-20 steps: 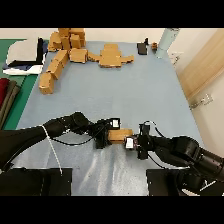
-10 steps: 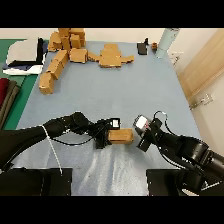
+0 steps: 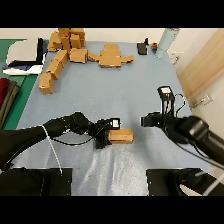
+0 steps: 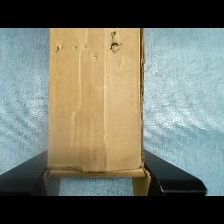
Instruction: Fold the box.
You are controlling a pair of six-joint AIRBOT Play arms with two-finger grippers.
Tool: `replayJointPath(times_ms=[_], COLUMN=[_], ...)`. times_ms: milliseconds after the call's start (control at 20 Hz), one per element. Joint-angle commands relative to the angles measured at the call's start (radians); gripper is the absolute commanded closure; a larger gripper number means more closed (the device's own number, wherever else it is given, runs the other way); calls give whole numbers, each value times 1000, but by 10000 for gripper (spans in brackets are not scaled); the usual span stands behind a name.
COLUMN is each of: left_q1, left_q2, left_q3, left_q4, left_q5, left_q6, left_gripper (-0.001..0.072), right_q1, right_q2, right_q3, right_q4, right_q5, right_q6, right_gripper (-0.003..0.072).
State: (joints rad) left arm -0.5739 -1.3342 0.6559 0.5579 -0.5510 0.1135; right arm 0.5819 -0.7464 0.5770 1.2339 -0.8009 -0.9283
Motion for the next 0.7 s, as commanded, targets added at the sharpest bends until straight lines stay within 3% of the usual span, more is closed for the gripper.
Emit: replayJointPath(times_ms=[0,100,250,450,650], left_q1=[2,6,75,328,653], left_q2=[5,48,164,312,320], left_q3=[5,24,49,53,53], left_q4=[0,65,297,456,463], left_q5=[6,4,-3,-37,-67], left_q6=[-90,-247,-564,-854,-919], left_gripper=[246,246,246,246,246], right_q1=[-103,-108,-107,-107,-107], right_q2=[-182,-274,-340,-344,-346], right_q3=[161,237,301,309,309], right_q4=[90,87,96,98,97], right_q5=[-278,-325,-271,-184,-179], right_q6=[10,0,1,4,3], right_gripper=[678,679,679,678,679])
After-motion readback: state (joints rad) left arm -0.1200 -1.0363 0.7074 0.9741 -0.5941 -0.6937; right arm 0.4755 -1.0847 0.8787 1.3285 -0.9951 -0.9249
